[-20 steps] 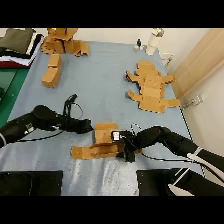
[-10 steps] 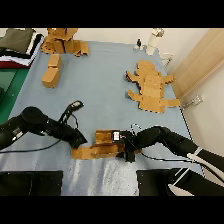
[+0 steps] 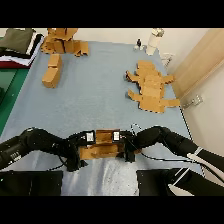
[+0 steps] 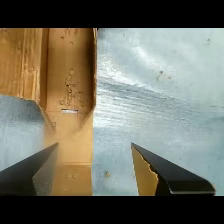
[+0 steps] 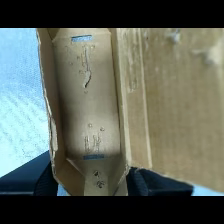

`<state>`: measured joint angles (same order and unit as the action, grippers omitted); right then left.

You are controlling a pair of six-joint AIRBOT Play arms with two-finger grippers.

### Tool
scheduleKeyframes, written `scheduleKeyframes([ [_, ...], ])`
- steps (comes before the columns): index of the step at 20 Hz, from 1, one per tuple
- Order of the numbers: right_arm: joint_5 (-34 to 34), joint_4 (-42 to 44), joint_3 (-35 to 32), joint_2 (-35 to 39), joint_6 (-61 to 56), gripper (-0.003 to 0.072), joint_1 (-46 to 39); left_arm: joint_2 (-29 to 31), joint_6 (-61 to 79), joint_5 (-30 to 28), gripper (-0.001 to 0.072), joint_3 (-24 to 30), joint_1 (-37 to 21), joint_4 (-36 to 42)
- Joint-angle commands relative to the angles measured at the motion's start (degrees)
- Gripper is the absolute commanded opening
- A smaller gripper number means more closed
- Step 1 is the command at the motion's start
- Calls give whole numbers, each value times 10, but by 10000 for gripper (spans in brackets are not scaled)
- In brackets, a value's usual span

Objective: Fold the box.

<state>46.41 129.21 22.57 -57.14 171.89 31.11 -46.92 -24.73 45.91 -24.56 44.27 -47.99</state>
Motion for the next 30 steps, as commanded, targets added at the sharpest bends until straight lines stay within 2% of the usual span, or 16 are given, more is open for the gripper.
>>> scheduleKeyframes([
  [1,0,0,0,0,0,479,0,-43,36,-56,702,6,15,10],
  [3,0,0,0,0,0,479,0,-62,86,-76,701,6,15,65],
  [5,0,0,0,0,0,479,0,-78,104,-86,701,6,15,84],
  [10,0,0,0,0,0,479,0,-86,103,-82,699,6,14,79],
  [12,0,0,0,0,0,479,0,-86,101,-67,592,6,14,63],
  [18,0,0,0,0,0,479,0,-82,70,-56,593,6,9,3],
  [23,0,0,0,0,0,479,0,-72,72,-113,592,6,6,17],
  [27,0,0,0,0,0,479,0,-72,78,-136,588,4,6,22],
  [28,0,0,0,0,0,479,0,-72,79,-139,428,3,7,31],
  [29,0,0,0,0,0,479,0,-72,96,-139,143,2,7,39],
  [30,0,0,0,0,0,479,0,-72,111,-139,95,2,7,51],
])
